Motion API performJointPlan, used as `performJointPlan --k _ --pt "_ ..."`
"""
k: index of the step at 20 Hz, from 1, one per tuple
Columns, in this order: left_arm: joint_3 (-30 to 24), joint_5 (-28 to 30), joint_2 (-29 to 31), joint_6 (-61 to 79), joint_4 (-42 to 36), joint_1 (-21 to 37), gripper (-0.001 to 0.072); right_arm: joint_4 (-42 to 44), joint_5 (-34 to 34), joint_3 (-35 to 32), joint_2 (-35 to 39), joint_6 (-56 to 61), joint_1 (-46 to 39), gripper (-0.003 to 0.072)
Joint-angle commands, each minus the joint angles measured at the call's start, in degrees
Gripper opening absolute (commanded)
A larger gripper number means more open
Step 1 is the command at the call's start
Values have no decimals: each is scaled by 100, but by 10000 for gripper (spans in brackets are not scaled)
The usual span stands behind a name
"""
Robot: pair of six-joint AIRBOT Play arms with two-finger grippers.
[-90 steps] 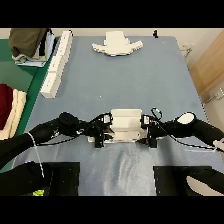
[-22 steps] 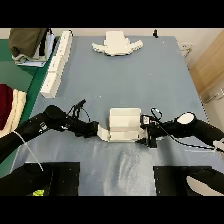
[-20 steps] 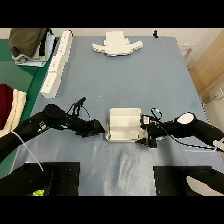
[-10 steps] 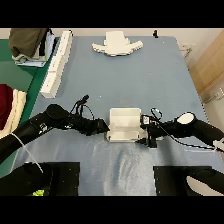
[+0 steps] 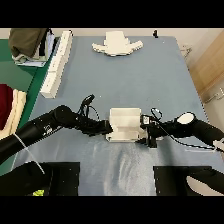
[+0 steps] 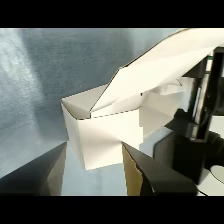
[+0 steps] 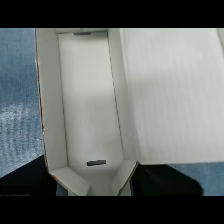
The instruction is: Fold the box.
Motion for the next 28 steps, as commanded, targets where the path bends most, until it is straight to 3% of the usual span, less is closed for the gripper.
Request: performJointPlan --k 1,7,12,16,25,27,28 --pt "492 -28 -87 -2251 1928 -638 522 2 2 4 2 0 0 602" --pt "1412 -841 -1211 -3801 3252 -1419 522 0 2 4 2 0 0 602" --pt "2135 -1379 -2083 -4131 3591 -1725 522 0 2 4 2 0 0 602" --pt "2452 -1604 -2332 -4529 3895 -1843 521 0 2 4 2 0 0 602" --pt "2524 -1613 -2573 -4878 3873 -1989 478 0 2 4 2 0 0 602" --pt "2577 -1725 -2594 -5045 4033 -2028 460 2 2 4 2 0 0 602" --pt "2616 -1812 -2597 -5176 4179 -2059 394 2 2 4 2 0 0 602"
